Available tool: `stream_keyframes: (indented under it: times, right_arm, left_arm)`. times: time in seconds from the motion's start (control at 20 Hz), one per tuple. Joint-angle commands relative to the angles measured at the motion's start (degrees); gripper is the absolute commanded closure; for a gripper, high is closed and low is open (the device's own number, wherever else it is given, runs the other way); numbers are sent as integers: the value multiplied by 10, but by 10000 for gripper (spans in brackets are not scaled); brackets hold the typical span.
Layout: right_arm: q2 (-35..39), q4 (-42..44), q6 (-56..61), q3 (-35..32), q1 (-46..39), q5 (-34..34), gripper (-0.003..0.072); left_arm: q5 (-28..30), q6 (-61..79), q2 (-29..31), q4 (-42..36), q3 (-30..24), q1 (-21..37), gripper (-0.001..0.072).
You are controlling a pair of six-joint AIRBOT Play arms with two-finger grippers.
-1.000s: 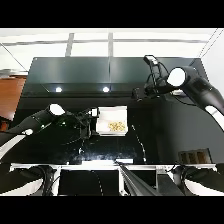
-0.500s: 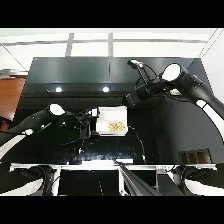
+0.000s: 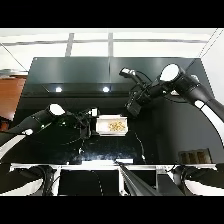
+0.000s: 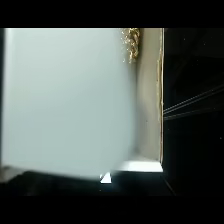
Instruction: Fold the box and place the chain.
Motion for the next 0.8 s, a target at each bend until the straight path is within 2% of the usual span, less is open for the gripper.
stream_keyframes:
  times: [0.0, 0.15, 0.75]
  right_arm:
    - [0, -21, -11, 0, 13, 2, -18]
    - [-1, -55, -10, 0, 23, 1, -18]
    - [-2, -66, -17, -13, 71, 10, -18]
  left_arm:
    - [0, 0, 0, 0, 0, 0, 247]
    - [0, 0, 0, 0, 0, 0, 247]
    - [0, 0, 0, 0, 0, 0, 247]
